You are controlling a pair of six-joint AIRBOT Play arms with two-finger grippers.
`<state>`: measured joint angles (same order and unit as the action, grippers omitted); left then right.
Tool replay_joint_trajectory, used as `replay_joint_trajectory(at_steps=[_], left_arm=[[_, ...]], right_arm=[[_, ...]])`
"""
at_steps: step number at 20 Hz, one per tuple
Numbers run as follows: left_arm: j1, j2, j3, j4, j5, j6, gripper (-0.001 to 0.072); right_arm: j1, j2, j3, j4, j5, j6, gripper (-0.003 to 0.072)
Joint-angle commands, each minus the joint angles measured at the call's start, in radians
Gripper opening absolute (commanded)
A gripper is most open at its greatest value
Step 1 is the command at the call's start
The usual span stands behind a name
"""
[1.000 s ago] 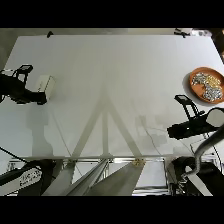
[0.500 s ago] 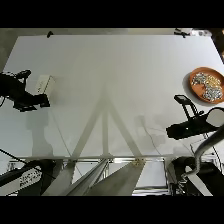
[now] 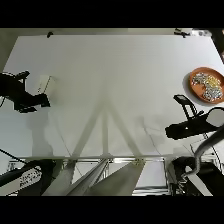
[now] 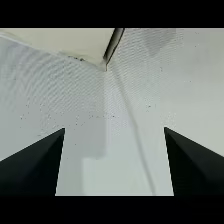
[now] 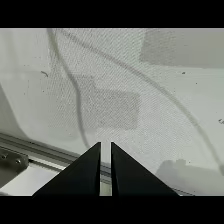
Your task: Fold the box and place the chain.
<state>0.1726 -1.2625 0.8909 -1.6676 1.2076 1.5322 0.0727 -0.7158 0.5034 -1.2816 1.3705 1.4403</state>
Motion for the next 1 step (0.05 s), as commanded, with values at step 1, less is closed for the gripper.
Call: replay_joint_trajectory(at_steps=[1], left_arm=[[0.0,0.001,0.0,0.0,0.0,-0.004,0.0696]], right_arm=[[0.0,0.001,0.001,0.002,0.001,0.0,0.0079]])
